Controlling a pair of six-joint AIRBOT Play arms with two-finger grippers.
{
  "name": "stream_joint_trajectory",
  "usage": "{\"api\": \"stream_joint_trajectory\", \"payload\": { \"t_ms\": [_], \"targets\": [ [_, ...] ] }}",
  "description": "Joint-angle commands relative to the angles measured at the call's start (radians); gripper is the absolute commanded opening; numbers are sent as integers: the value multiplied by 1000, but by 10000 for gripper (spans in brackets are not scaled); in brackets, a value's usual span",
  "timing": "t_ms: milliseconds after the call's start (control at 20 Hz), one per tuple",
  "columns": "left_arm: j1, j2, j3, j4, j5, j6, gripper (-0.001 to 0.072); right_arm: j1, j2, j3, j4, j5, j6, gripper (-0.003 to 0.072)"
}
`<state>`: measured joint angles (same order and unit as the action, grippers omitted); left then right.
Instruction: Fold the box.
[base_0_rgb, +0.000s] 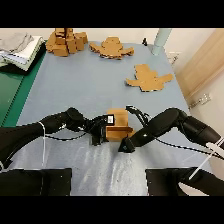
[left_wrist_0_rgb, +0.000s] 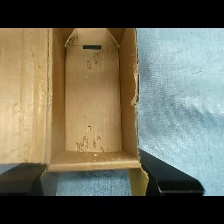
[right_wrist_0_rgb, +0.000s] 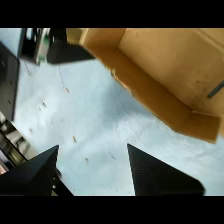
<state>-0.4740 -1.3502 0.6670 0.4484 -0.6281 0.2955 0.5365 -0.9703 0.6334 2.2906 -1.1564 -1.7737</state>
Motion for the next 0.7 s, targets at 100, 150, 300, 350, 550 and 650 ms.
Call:
{"api": "stream_joint_trajectory", "payload": {
  "t_ms": [100,150,300,350,550,650],
  "targets": [
    [0,1,1,0,0,0,409,47,-32,18,17,195,222,369],
    [0,1,1,0,-1,0,409,33,-40,36,13,235,222,285],
    [0,1,1,0,-1,0,409,-71,-98,130,-11,291,217,236],
    [0,1,1,0,0,0,409,-111,-130,164,-13,288,203,214],
    [0,1,1,0,0,0,409,-207,-297,276,-8,222,99,214],
    [0,1,1,0,0,0,410,-202,-379,281,-5,204,50,210]
  ]
}}
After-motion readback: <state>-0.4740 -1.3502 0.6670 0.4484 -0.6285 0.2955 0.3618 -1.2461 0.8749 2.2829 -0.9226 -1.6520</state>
